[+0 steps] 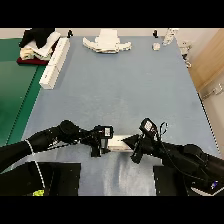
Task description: Fold the box.
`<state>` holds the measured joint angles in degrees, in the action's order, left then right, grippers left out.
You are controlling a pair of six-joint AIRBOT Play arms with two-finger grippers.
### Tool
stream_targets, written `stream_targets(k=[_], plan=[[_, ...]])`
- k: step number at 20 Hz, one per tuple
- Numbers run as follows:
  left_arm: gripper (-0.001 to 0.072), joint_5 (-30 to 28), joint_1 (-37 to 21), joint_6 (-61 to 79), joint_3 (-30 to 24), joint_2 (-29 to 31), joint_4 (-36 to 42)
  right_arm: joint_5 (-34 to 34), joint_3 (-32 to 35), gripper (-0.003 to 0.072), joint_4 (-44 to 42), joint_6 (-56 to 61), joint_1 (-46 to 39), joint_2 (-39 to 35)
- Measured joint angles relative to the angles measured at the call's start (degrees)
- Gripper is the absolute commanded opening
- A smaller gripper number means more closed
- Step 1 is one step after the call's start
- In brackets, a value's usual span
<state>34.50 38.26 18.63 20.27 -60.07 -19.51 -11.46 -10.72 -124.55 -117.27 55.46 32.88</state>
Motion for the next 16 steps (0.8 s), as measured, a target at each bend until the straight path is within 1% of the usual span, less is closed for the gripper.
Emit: stream_targets(k=[3,10,16], plan=[[0.0527,0.00,0.00,0.00,0.00,0.02,0.00,2.16,1.20,0.0005,-0.46,0.98,1.53,1.03],[0.0527,0.00,0.00,-0.02,0.00,0.02,-0.07,5.03,1.68,0.0004,-0.85,1.62,4.15,8.28],[0.0527,0.00,0.00,0.00,0.00,0.02,-0.07,5.49,1.86,0.0005,-1.01,1.77,4.55,9.49]])
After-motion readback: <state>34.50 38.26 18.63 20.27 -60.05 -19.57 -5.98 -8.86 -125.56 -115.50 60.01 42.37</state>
